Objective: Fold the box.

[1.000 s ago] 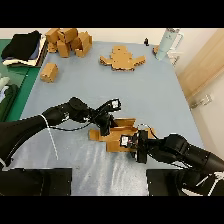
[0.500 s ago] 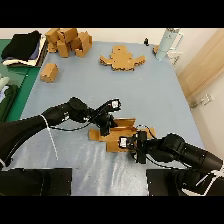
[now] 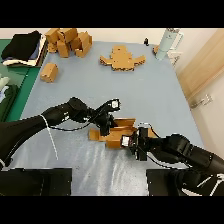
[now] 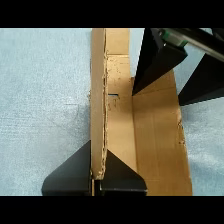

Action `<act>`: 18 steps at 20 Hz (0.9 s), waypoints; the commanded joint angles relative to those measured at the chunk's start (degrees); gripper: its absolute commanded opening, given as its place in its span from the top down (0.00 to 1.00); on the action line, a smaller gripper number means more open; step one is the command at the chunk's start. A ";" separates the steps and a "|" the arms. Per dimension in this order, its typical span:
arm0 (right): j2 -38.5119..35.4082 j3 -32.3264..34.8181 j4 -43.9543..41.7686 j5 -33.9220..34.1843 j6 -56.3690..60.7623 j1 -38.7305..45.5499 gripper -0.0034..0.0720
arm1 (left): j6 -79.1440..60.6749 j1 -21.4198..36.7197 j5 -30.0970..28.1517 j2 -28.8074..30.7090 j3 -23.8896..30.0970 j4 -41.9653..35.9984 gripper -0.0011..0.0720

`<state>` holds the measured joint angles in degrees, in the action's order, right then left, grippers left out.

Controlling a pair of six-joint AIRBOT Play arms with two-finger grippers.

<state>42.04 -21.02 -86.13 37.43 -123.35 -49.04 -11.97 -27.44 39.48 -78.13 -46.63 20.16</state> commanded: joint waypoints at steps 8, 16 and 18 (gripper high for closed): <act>-1.99 -1.01 6.88 -2.40 11.47 0.61 0.03 | -0.02 0.00 -0.02 -0.02 0.02 0.02 0.97; -1.99 -1.16 10.67 -2.58 14.47 0.61 0.01 | -0.02 0.00 0.04 -0.02 0.02 0.02 0.97; -2.01 -1.16 10.69 -2.43 14.47 0.63 0.01 | -0.02 0.00 0.00 -0.02 0.02 0.02 0.97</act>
<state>40.03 -22.11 -76.38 34.85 -109.47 -48.42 -11.97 -27.44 39.51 -78.13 -46.63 20.16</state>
